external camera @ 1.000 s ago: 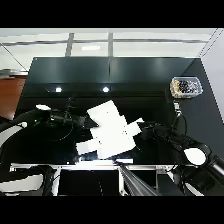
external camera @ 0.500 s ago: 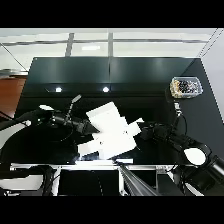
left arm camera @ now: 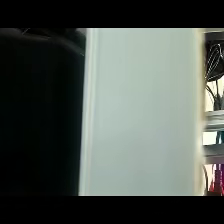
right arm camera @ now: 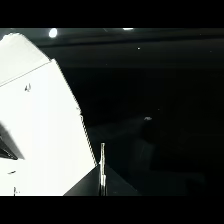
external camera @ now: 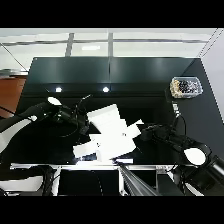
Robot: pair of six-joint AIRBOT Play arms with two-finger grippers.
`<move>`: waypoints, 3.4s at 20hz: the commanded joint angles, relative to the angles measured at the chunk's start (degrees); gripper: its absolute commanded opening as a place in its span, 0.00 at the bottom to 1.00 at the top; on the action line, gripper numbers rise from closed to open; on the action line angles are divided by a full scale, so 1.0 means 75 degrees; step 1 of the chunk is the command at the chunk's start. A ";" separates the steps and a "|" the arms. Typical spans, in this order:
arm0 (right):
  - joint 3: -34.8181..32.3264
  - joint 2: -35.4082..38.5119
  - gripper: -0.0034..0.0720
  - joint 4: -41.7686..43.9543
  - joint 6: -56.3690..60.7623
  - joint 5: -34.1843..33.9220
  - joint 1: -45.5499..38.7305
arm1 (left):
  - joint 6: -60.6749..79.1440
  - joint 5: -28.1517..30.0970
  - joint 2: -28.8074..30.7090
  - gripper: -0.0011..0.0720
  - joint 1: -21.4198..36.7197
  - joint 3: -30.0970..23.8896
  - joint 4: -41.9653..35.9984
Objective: Fold the box and place the chain.
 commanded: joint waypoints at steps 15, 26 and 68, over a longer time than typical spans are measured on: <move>0.2302 0.0023 0.97 -0.5674 -0.0017 0.4062 -0.2841 | 0.1524 0.2873 0.2521 0.05 -0.1309 -0.0026 0.1603; 0.1376 -0.0119 0.97 -0.2282 -0.4430 0.2739 -0.2900 | 0.1894 0.4057 0.2661 0.05 -0.2512 -0.0790 0.2390; 0.0828 -0.2264 0.97 0.1026 -1.0232 0.0140 0.0874 | 0.1489 0.4456 0.2174 0.06 -0.2492 -0.0991 0.2247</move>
